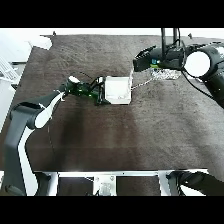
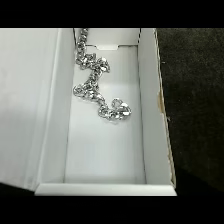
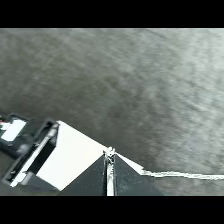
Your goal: Fold the box and place the chain.
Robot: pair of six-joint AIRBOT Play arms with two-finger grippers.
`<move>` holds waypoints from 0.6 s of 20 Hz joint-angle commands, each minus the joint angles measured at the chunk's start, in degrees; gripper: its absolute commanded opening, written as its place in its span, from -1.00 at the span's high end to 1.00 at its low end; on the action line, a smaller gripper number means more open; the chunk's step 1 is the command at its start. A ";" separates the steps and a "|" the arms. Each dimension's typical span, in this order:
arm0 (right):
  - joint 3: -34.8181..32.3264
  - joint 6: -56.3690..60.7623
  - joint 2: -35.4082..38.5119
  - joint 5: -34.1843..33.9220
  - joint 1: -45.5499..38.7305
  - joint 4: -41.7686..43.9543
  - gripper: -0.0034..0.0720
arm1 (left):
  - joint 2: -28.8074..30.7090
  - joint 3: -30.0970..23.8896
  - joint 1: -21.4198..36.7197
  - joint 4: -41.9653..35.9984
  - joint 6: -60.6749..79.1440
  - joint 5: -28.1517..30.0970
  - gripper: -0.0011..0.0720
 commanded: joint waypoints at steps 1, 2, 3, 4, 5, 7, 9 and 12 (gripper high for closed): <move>-0.98 1.03 -1.79 -1.01 2.08 1.22 0.89 | 0.02 0.00 0.04 0.00 0.00 0.02 0.01; -1.73 1.03 -2.89 -1.55 2.29 1.77 0.89 | 0.02 0.00 0.04 0.00 0.00 0.02 0.01; -2.71 1.05 -4.13 -2.58 2.29 1.79 0.89 | 0.02 0.00 0.04 0.00 0.00 0.04 0.01; -3.93 1.07 -5.60 -4.28 2.29 1.81 0.89 | 0.02 0.00 0.04 0.00 0.00 0.04 0.01; -5.16 1.31 -7.23 -6.16 2.29 1.84 0.89 | 0.02 0.00 0.04 0.00 0.00 0.02 0.01; -6.80 1.95 -10.69 -8.85 2.29 3.28 0.89 | 0.02 0.00 0.04 0.00 0.02 0.02 0.01; -7.93 1.90 -14.53 -9.66 2.32 6.51 0.89 | 0.02 0.00 0.04 0.00 0.02 0.04 0.01; -9.05 1.88 -21.16 -10.97 2.32 8.26 0.89 | 0.02 0.00 0.04 0.00 0.00 0.04 0.01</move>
